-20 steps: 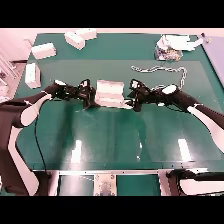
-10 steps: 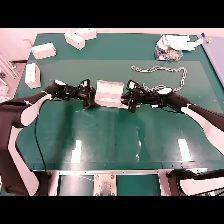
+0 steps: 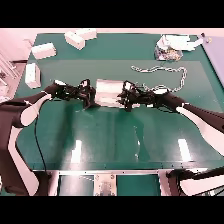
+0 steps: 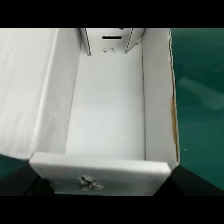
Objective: Fold the box and place the chain.
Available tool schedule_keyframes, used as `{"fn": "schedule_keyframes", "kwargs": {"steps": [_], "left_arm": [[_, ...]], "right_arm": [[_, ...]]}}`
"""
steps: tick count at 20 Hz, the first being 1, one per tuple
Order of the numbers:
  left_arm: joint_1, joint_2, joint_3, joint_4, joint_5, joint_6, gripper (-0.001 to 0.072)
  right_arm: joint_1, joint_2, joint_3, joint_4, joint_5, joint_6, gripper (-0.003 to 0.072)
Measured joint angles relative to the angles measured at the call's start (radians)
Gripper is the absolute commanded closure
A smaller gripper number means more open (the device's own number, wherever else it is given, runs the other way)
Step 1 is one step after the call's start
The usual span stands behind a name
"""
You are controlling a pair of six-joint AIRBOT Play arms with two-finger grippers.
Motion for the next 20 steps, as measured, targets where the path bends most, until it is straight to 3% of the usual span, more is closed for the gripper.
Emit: {"fn": "schedule_keyframes", "kwargs": {"steps": [1,6,7,9,13,16,17,20], "left_arm": [[0.0,0.0,0.0,0.0,0.0,0.0,0.0215],[0.0,0.0,0.0,0.0,0.0,0.0,0.0214],[0.0,0.0,0.0,0.0,0.0,0.0,0.0215],[0.0,0.0,0.0,0.0,0.0,0.0,0.0215],[0.0,0.0,0.0,0.0,0.0,0.0,0.0215],[0.0,0.0,0.0,0.0,0.0,0.0,0.0215],[0.0,0.0,0.0,0.0,0.0,0.0,0.0215],[0.0,0.0,0.0,0.001,-0.001,0.0,0.0215]], "right_arm": [[0.0,-0.003,0.003,0.002,0.0,-0.002,0.0061],[0.0,-0.011,0.011,0.007,0.009,-0.007,0.0062],[-0.001,-0.011,0.011,0.006,0.011,-0.008,0.0093],[-0.005,-0.012,0.012,0.005,0.02,-0.007,0.0354],[-0.03,-0.005,0.012,-0.022,0.027,0.036,0.0559],[-0.046,0.011,0.012,-0.037,0.032,0.076,0.0591],[-0.051,0.018,0.012,-0.042,0.033,0.089,0.0662],[-0.07,0.043,0.012,-0.076,0.035,0.161,0.0679]]}}
